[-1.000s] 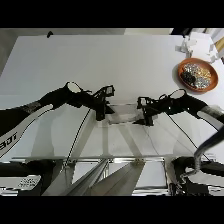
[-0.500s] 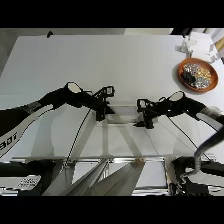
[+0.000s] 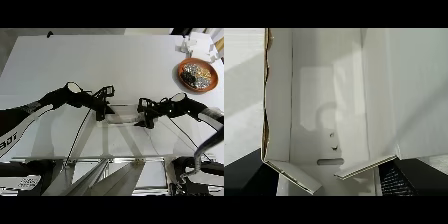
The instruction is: Fold the box and place the chain.
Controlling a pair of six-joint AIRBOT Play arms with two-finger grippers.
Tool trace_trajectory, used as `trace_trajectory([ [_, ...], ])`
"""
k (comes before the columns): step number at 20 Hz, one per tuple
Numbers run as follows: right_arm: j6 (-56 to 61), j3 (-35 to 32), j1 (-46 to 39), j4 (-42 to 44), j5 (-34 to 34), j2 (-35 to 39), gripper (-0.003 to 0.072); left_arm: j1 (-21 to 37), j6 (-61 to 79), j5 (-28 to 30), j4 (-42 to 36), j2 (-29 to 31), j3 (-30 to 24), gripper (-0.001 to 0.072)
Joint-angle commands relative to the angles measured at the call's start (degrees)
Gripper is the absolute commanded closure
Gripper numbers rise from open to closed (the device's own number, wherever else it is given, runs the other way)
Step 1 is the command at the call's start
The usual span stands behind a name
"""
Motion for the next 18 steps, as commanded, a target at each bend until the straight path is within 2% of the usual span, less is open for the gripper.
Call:
trace_trajectory([
  [1, -0.74, -0.04, 0.66, 1.99, -0.31, -0.02, 0.0079, 0.02, 0.0, 0.02, 0.0, 0.04, 0.02, 0.0698],
  [6, -1.88, -0.04, 2.51, 3.17, -0.79, -0.37, 0.0084, 0.02, 0.0, 0.02, 0.0, 0.04, 0.02, 0.0698],
  [8, -1.44, -0.15, 2.49, 1.81, -0.87, -0.39, 0.0127, 0.02, 0.02, 0.02, 0.0, 0.04, 0.02, 0.0698],
  [11, -1.44, -1.6, 2.32, 1.73, -2.4, -0.37, 0.013, 0.02, 0.02, 0.02, 0.0, 0.04, 0.02, 0.0698],
  [13, -1.42, -1.7, 2.32, 1.79, -2.49, -0.37, 0.012, 0.02, 0.0, 0.02, 0.0, 0.04, 0.02, 0.0698],
  [16, 0.09, -1.7, 2.01, 1.79, -2.29, -0.35, 0.0019, 0.02, 0.0, 0.02, 0.0, 0.04, 0.02, 0.0698],
  [18, 0.07, -1.7, 0.94, 1.73, -2.16, -0.2, 0.0019, 0.02, 0.02, 0.02, 0.0, 0.04, 0.02, 0.0698],
])
